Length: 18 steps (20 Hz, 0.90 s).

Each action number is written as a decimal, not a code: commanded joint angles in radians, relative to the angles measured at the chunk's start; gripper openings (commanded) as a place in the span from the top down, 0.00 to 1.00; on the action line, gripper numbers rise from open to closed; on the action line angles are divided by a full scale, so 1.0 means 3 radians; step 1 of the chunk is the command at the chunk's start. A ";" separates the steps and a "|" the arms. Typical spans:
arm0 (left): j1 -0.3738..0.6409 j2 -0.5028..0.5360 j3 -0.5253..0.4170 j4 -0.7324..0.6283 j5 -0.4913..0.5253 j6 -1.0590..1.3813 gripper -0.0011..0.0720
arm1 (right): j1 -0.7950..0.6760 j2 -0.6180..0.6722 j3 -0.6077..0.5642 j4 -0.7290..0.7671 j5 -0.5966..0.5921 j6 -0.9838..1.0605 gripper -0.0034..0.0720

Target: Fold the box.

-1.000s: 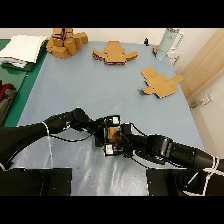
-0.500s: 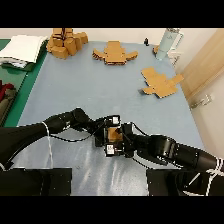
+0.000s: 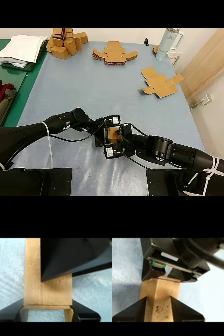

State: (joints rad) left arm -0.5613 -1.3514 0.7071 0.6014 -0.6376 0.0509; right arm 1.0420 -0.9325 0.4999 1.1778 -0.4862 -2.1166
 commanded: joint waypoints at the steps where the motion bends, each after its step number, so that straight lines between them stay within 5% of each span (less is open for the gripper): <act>1: 0.0000 -0.0001 0.0001 0.0003 0.0001 0.0006 0.28 | 0.0005 0.0061 0.0003 -0.0146 0.0010 0.0020 0.37; 18: 0.0000 -0.0001 0.0001 0.0003 0.0000 0.0006 0.28 | 0.0005 0.0285 0.0001 0.0191 -0.0079 0.0017 0.37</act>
